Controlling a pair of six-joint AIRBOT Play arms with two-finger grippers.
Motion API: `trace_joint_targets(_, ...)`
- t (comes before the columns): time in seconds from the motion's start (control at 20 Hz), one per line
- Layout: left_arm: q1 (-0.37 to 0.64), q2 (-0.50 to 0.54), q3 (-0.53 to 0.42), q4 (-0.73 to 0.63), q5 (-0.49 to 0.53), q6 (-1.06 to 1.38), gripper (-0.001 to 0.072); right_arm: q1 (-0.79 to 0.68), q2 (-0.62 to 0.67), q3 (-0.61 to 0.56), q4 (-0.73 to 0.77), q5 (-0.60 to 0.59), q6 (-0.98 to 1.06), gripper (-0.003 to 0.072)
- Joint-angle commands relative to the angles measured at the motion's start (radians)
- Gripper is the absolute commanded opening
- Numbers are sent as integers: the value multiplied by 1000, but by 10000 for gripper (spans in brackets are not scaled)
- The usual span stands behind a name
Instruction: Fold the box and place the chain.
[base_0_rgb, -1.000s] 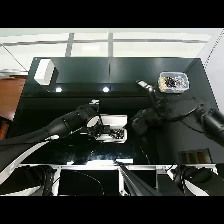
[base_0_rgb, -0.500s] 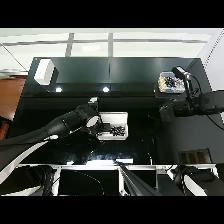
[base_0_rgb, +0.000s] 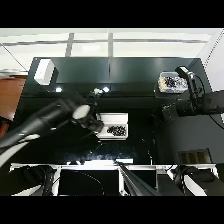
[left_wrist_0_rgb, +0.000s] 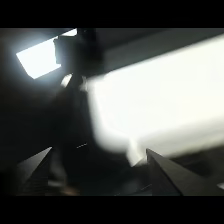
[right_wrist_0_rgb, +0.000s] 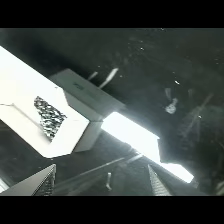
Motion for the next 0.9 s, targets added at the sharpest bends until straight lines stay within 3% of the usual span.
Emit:
trace_joint_targets(0.0,159,177,-72,-174,20,433,693,-1,1,1,-64,14,0,695)
trace_joint_targets(0.1,332,268,-175,-471,111,757,692,-1,1,1,-68,42,0,696)
trace_joint_targets(0.2,484,296,-284,-736,142,1063,693,0,1,1,-63,71,1,695)
trace_joint_targets(0.35,576,277,-417,-773,206,1453,694,0,1,1,-64,78,0,695)
trace_joint_targets(0.5,574,250,-498,-822,293,1861,694,0,1,1,-64,79,6,695)
trace_joint_targets(0.65,568,197,-507,-921,347,2024,693,0,1,1,-64,82,37,695)
trace_joint_targets(0.85,568,90,-507,-984,323,2152,693,0,1,1,-64,82,39,696)
